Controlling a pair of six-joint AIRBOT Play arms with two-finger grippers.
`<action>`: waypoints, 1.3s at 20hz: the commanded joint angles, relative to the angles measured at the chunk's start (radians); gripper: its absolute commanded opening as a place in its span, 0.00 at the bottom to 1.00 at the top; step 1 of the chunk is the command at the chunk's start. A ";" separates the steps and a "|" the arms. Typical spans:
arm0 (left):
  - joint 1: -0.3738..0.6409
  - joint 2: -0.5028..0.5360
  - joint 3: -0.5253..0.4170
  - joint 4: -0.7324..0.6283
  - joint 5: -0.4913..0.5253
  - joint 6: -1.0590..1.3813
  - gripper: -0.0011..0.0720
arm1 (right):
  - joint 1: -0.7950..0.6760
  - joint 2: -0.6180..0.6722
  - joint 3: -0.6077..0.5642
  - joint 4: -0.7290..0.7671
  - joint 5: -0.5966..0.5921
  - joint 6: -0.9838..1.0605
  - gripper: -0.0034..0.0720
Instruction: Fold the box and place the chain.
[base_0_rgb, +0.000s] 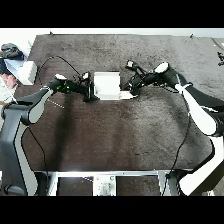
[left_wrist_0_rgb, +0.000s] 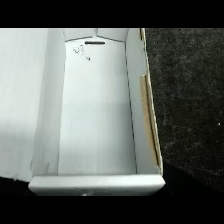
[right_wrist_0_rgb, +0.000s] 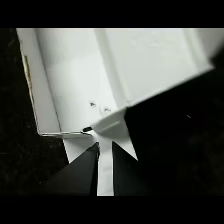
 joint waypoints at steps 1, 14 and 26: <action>0.000 -0.001 0.000 0.001 0.000 0.002 0.66 | -0.032 0.061 0.001 -0.003 0.015 0.288 0.18; 0.000 -0.001 0.000 0.001 0.000 0.002 0.66 | -0.230 0.024 -0.089 -0.040 0.040 0.901 0.18; 0.000 -0.001 0.000 0.000 0.000 0.002 0.66 | -0.084 -0.060 -0.101 0.153 0.055 0.843 0.19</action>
